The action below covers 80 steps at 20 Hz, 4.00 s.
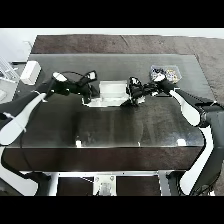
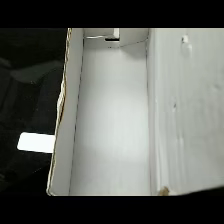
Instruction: Fold the box and place the chain.
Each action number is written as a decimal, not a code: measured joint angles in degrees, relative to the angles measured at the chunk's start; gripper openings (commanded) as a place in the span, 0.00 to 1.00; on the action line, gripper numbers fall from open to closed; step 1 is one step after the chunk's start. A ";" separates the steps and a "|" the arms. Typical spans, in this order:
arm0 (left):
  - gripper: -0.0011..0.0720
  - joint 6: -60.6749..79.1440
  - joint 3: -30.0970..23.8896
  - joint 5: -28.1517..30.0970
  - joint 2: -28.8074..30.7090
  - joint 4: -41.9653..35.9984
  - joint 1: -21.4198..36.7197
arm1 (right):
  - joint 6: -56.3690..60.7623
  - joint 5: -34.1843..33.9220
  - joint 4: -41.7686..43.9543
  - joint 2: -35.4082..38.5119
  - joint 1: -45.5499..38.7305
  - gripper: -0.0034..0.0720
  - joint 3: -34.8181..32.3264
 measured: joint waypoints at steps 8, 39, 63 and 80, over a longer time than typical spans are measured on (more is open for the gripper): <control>0.03 -21.90 -1.40 -10.29 6.29 1.79 7.82 | 0.00 0.00 0.00 0.00 0.00 0.71 0.00; 0.04 -68.41 -25.68 4.85 13.57 -3.87 13.97 | 0.00 -0.02 0.00 0.00 0.00 0.71 0.00; 0.18 -65.70 -16.00 2.25 4.72 -14.58 2.97 | 0.00 -0.02 0.00 0.00 0.00 0.71 0.00; 0.31 -65.94 -13.99 0.61 4.83 -19.52 2.93 | 0.02 -0.02 0.00 0.00 0.00 0.71 -0.02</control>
